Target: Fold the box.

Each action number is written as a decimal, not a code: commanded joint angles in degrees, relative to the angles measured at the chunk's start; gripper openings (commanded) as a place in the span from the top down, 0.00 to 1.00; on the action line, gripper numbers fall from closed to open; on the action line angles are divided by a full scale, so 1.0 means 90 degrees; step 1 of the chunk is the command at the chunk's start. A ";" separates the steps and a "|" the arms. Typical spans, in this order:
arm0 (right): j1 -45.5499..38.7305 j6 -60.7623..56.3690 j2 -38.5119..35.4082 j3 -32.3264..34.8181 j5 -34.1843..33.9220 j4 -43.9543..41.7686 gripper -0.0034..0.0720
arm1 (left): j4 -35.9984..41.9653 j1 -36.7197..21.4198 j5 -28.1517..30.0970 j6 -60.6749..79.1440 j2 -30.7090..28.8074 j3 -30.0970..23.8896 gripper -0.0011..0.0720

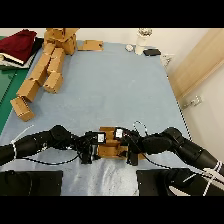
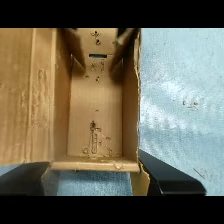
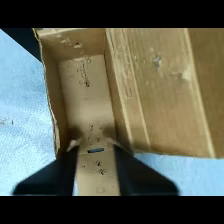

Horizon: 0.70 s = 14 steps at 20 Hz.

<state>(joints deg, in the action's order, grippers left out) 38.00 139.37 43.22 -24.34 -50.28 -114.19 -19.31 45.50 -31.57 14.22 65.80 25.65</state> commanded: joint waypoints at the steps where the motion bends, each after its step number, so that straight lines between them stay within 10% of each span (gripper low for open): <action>1: 0.0000 0.0022 0.0005 0.0002 0.0061 -0.0058 0.31 | -0.0002 0.0000 -0.0005 0.0005 -0.0002 0.0000 0.20; 3: 0.0000 0.0022 0.0005 0.0002 0.0061 -0.0058 0.17 | -0.0002 0.0000 -0.0005 0.0005 -0.0002 0.0000 0.20; 12: -0.0005 -0.0469 -0.0007 0.0000 0.0017 0.0117 0.20 | -0.0002 0.0000 -0.0005 0.0005 -0.0002 0.0000 0.20; 14: -0.0007 -0.1579 -0.0024 -0.0095 -0.0464 0.0724 0.76 | -0.0002 0.0000 -0.0005 0.0005 -0.0002 0.0000 0.20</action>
<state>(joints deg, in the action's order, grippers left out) 37.98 134.89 43.13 -24.56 -50.48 -112.71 -19.31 45.50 -31.59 14.28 65.80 25.65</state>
